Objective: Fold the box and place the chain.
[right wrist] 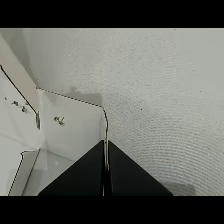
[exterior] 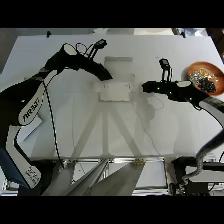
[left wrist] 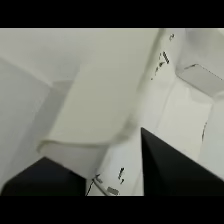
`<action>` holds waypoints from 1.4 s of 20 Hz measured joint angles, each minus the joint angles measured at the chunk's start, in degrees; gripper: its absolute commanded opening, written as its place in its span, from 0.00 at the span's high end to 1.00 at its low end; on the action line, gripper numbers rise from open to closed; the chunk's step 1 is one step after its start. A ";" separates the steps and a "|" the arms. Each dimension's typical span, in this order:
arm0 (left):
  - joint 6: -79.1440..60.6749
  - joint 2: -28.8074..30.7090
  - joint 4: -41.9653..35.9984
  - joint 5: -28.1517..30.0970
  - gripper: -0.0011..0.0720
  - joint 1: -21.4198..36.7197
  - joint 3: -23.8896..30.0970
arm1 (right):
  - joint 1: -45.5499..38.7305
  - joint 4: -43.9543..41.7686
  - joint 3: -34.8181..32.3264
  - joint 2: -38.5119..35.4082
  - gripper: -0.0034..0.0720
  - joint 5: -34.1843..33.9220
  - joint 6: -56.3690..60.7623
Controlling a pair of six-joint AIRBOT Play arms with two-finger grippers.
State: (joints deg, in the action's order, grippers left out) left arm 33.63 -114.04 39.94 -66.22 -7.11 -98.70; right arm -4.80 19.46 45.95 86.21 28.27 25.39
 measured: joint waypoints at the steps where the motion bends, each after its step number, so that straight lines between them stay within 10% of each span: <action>1: -0.46 -0.02 0.26 -0.66 0.81 -0.02 0.00 | 0.00 0.00 0.00 0.00 0.94 0.00 -0.02; 3: -1.36 -0.11 1.03 -1.16 0.96 -0.04 0.00 | 0.00 -0.13 0.00 0.00 0.94 0.11 -0.04; 28: -4.31 -0.13 2.10 -1.36 0.97 -0.09 -0.02 | 0.02 0.00 0.02 0.00 0.94 -0.02 0.00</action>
State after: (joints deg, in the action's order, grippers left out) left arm 29.32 -114.17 42.04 -67.57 -7.20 -98.72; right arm -4.78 19.46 45.98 86.21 28.25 25.39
